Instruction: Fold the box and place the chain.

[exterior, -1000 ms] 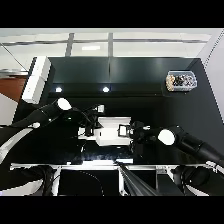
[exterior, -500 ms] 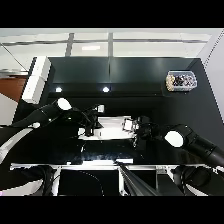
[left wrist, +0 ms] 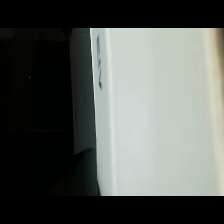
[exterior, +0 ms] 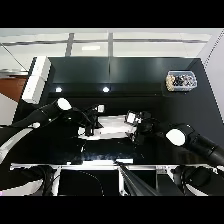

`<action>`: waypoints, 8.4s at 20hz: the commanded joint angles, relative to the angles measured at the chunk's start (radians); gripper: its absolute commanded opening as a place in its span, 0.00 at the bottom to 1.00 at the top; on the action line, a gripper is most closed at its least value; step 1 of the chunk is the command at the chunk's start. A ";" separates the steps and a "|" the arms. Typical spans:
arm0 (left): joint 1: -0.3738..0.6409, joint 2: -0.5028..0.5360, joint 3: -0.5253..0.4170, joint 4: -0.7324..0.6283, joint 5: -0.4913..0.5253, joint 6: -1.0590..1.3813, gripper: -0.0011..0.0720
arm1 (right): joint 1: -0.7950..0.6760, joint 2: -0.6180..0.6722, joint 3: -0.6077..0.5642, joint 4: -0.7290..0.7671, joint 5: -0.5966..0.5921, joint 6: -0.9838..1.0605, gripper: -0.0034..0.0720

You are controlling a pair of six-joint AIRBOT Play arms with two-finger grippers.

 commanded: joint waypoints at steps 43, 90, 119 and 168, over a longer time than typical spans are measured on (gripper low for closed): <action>-0.004 0.006 0.001 -0.016 -0.022 0.000 0.05 | -0.044 0.019 -0.042 0.027 0.013 -0.122 0.97; -0.068 0.029 0.026 0.120 0.060 0.003 0.05 | -0.202 -0.250 -0.043 0.515 0.200 -0.748 0.97; -0.069 0.029 0.026 0.116 0.048 -0.027 0.05 | -0.171 -0.274 -0.042 0.518 0.139 -0.754 0.97; -0.087 0.141 -0.113 -0.197 0.278 -0.658 0.05 | -0.171 -0.274 -0.043 0.518 0.139 -0.753 0.67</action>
